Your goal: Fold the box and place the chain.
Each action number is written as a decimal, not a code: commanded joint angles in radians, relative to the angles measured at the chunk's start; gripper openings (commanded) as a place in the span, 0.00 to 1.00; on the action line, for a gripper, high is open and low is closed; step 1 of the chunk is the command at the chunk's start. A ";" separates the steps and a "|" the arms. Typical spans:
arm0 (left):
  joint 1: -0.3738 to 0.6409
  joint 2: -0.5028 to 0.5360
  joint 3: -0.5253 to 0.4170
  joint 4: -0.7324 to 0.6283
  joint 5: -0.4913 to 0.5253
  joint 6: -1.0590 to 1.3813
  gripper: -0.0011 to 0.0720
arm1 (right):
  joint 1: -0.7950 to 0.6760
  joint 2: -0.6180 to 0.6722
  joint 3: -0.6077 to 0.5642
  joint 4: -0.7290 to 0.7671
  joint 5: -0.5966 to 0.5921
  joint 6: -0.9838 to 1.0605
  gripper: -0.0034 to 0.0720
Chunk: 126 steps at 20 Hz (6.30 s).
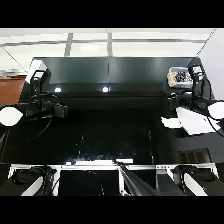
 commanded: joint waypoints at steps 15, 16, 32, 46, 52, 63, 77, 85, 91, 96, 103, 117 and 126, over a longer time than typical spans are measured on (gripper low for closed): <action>0.000 0.001 0.000 0.000 0.000 0.000 0.05 | 0.001 0.000 0.000 0.373 -0.174 -0.003 0.09; -0.001 0.000 0.000 -0.008 0.012 0.000 0.05 | 0.001 0.000 0.000 0.315 -0.207 -0.002 0.54; -0.001 -0.127 0.000 -0.014 0.231 -0.022 0.99 | -1.044 -0.509 0.454 -0.052 0.240 0.140 0.99; -0.001 -0.206 0.008 -0.068 0.133 -0.022 0.99 | -0.887 -0.864 0.748 -0.008 0.697 -0.447 0.24; -0.001 -0.206 0.008 -0.067 0.050 -0.023 0.99 | -0.853 -0.703 0.644 0.203 0.798 -0.361 0.06; -0.091 -0.225 0.008 -0.305 0.164 -0.018 0.99 | -0.224 -0.153 -0.203 0.866 0.127 -0.476 0.06; -0.050 -0.823 0.360 -0.771 -0.178 0.211 0.99 | 0.122 -0.077 -0.323 0.962 -0.048 -0.509 0.06; -0.090 -1.083 0.637 -0.773 -0.734 0.488 0.86 | 0.142 -0.077 -0.323 0.961 -0.049 -0.509 0.06; -0.095 -1.111 0.684 -0.606 -0.771 0.516 0.33 | 0.142 -0.077 -0.323 0.948 -0.048 -0.509 0.06; -0.095 -1.115 0.685 -0.606 -0.735 0.517 0.06 | 0.142 -0.077 -0.323 0.924 -0.028 -0.508 0.07; -0.100 -1.049 0.703 -0.598 -0.818 0.508 0.05 | 0.013 -0.077 -0.171 0.543 0.193 -0.508 0.97; -0.288 -0.721 0.386 -0.404 -0.208 1.345 0.05 | -0.093 -0.077 0.003 0.270 0.335 -0.587 0.97; -0.341 -0.737 0.386 -0.285 0.001 1.345 0.05 | 0.111 -0.109 -0.008 0.270 0.336 -0.850 0.97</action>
